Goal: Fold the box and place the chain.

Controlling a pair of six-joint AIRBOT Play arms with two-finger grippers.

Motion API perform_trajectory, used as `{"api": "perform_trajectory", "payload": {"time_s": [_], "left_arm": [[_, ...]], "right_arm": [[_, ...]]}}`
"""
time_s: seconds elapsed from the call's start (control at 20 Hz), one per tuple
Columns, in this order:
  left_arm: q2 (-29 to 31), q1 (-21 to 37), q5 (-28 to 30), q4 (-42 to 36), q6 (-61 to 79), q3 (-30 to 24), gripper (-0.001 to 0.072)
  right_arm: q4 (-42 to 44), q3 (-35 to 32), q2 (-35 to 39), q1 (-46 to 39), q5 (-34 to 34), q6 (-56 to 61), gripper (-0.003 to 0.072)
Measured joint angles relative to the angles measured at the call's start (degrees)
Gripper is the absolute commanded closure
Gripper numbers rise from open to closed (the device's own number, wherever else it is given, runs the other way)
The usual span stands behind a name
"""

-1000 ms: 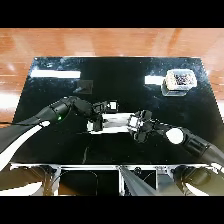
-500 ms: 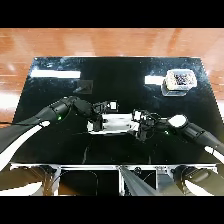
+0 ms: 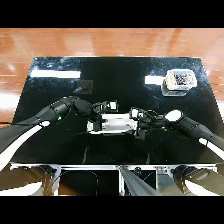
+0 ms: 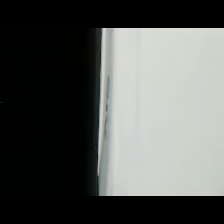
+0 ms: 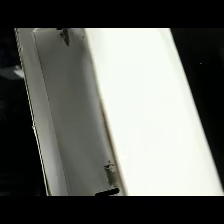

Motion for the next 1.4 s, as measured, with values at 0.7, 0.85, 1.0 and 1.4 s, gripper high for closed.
{"api": "perform_trajectory", "payload": {"time_s": [0.7,0.85,1.0,1.4], "left_arm": [[0.0,0.0,0.26,-0.02,-0.9,0.0,0.069],[0.0,0.0,0.31,-0.04,-1.07,0.0,0.069],[0.0,-0.11,0.35,-0.04,-1.53,0.0,0.069],[0.02,-0.33,1.25,-0.04,-2.14,0.02,0.069]], "right_arm": [[-3.96,0.46,-1.03,4.9,-2.86,4.63,0.0103],[-4.44,0.48,-1.03,4.94,-2.95,4.79,0.0199],[-4.63,0.46,-1.03,4.94,-3.3,4.79,0.0199],[-4.98,0.46,-1.03,4.94,-3.78,4.72,0.02]]}}
